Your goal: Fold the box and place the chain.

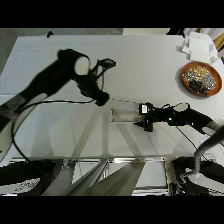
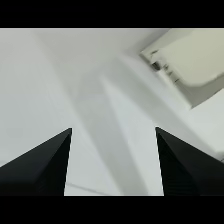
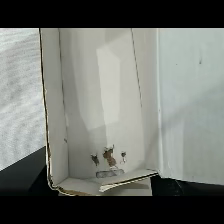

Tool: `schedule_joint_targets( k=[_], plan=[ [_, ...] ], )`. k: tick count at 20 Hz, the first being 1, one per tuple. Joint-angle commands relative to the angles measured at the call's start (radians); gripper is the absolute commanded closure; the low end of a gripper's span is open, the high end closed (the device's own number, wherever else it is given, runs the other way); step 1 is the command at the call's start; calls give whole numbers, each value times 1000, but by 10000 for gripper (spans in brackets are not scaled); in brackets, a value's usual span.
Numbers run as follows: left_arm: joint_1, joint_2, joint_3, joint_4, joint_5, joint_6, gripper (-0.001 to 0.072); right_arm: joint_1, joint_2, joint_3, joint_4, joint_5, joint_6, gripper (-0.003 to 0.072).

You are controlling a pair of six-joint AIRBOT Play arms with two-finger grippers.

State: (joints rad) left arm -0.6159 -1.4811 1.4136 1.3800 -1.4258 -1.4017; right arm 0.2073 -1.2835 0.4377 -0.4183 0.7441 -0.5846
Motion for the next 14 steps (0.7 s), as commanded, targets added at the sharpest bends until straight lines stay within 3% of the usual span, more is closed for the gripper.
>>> schedule_joint_targets(
  k=[1, 4, 7, 9, 14],
  plan=[
    [87, 53, -66, -124, 27, 488, 134, 0, 1, 0, 0, 0, 0, 285],
    [137, 51, -233, -283, 139, 920, 132, 0, 1, 0, 0, 0, 0, 285],
    [156, 50, -407, -436, 317, 1321, 128, 0, 1, 0, 0, 1, 0, 285],
    [154, 42, -494, -529, 419, 1501, 9, 0, 1, 0, 0, 1, 0, 285],
    [150, -42, -527, -710, 478, 1631, 9, 0, 1, 0, 0, 1, 0, 285]
  ],
)
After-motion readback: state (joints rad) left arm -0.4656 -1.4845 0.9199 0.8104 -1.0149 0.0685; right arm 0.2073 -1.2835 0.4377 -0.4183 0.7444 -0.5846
